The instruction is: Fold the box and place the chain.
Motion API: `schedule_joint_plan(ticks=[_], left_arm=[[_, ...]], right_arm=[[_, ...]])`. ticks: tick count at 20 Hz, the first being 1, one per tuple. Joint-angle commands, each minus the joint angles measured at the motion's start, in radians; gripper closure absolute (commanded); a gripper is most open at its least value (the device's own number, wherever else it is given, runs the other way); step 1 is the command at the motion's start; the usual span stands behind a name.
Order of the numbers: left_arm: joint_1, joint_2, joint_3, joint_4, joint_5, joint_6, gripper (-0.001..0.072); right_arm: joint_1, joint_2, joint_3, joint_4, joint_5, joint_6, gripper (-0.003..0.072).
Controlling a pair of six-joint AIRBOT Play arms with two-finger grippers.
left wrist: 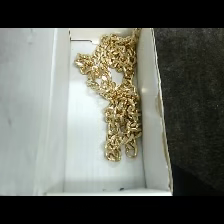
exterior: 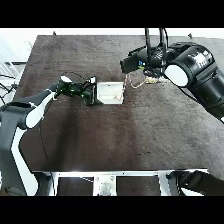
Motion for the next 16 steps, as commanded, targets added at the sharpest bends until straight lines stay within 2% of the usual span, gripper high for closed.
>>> schedule_joint_plan(ticks=[1, 7, 11, 16], left_arm=[[0.000, -0.001, 0.000, 0.000, 0.000, 0.000, 0.0245], [0.000, -0.001, 0.000, 0.000, -0.001, 0.000, 0.0245], [0.000, -0.001, 0.000, 0.000, -0.003, 0.000, 0.0246], [0.000, -0.001, 0.000, 0.000, -0.003, 0.000, 0.0245]], right_arm=[[-0.002, -0.001, 0.012, -0.009, -0.029, 0.031, 0.0679], [-0.002, -0.023, -0.023, 0.005, -0.032, 0.041, 0.0679], [-0.014, -0.053, -0.022, 0.001, -0.137, 0.041, 0.0679], [-0.014, -0.053, 0.049, -0.002, -0.161, 0.040, 0.0679]])
